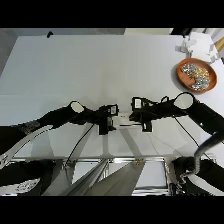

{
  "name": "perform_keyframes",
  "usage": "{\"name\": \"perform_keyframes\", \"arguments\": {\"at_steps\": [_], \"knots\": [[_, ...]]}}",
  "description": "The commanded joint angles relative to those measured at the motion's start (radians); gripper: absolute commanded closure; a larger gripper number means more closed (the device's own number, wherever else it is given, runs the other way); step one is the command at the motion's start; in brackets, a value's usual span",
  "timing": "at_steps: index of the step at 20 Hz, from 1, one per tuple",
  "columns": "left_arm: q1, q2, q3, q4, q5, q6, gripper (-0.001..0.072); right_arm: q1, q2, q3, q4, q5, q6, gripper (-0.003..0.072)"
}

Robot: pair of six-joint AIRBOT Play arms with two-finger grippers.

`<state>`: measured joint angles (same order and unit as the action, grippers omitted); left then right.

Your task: Fold the box and place the chain.

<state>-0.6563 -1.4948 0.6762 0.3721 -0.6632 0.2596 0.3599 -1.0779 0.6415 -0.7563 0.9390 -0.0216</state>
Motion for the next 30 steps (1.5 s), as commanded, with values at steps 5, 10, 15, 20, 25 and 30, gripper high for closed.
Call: {"name": "perform_keyframes", "arguments": {"at_steps": [5,10,15,20,25,30], "knots": [[0.000,0.001,0.000,0.002,0.000,0.003,0.0413,0.001,-0.002,-0.024,0.040,-0.016,0.033,0.0618],[0.000,0.001,0.000,0.003,0.000,0.003,0.0413,0.000,-0.002,-0.055,0.077,-0.027,0.033,0.0618],[0.000,0.001,0.000,0.003,0.000,0.003,0.0413,0.000,-0.002,-0.055,0.183,-0.038,0.021,0.0615],[0.000,0.001,0.000,0.003,0.000,0.003,0.0413,0.000,-0.002,-0.057,0.136,0.042,0.022,0.0526],[0.000,0.001,0.000,0.003,0.000,0.003,0.0413,0.000,0.002,-0.057,0.097,0.052,0.021,0.0492],[0.000,0.001,0.000,0.003,0.000,0.003,0.0413,0.000,0.002,-0.056,0.122,-0.060,0.025,0.0543]]}}
